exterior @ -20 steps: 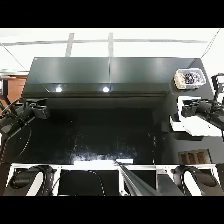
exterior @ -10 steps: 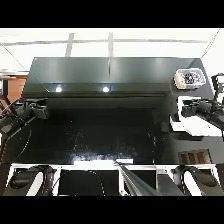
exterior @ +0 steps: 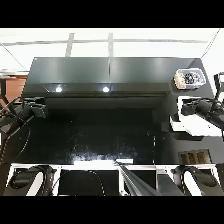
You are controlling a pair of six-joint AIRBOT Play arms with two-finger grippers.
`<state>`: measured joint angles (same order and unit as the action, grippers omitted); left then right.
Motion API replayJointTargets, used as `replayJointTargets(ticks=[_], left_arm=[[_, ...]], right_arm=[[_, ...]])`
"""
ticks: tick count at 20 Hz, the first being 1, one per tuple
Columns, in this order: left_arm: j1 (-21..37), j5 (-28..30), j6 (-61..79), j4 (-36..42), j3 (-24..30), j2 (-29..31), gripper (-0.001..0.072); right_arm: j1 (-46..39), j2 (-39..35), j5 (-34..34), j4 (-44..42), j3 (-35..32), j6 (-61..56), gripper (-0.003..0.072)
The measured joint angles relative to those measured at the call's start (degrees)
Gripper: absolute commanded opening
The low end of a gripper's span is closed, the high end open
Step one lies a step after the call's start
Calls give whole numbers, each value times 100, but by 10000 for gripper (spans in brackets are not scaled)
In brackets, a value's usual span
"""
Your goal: Fold the box and place the chain.
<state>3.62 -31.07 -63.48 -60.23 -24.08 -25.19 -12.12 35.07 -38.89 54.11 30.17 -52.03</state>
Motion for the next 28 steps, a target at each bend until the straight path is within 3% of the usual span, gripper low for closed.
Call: replayJointTargets(ticks=[1,2,3,4,5,6,7,10,13,19,25,27,28], left_arm=[[0,50,0,31,0,-4,35],[0,120,0,68,0,-11,35],[0,229,-2,122,0,-24,35],[0,284,-2,157,0,-39,39],[0,356,-2,188,0,-63,171],[0,402,4,208,0,-92,538],[0,431,0,229,0,-133,706],[-7,470,-13,289,0,-262,709],[-26,476,-11,345,0,-363,709],[-236,490,11,378,0,-501,709],[-448,498,17,376,0,-752,709],[-490,501,20,380,0,-848,709],[-507,501,20,391,0,-887,709]], right_arm=[[0,0,190,-22,0,0,24],[0,9,466,-7,-11,-7,119],[-17,48,807,50,-15,-70,525],[-66,129,1193,129,-20,-195,720],[-133,243,1506,175,-22,-310,720],[-221,389,1729,210,-22,-404,720],[-334,570,1864,245,-11,-494,720],[-828,1165,1897,367,223,-638,720],[-1574,1803,1554,595,870,-737,720],[-3139,3167,-168,1954,2697,-1541,720],[-3731,4192,-1939,2813,3425,-1362,720],[-3783,4450,-2251,2900,3571,-1305,589],[-3803,4581,-2417,2938,3646,-1279,589]])
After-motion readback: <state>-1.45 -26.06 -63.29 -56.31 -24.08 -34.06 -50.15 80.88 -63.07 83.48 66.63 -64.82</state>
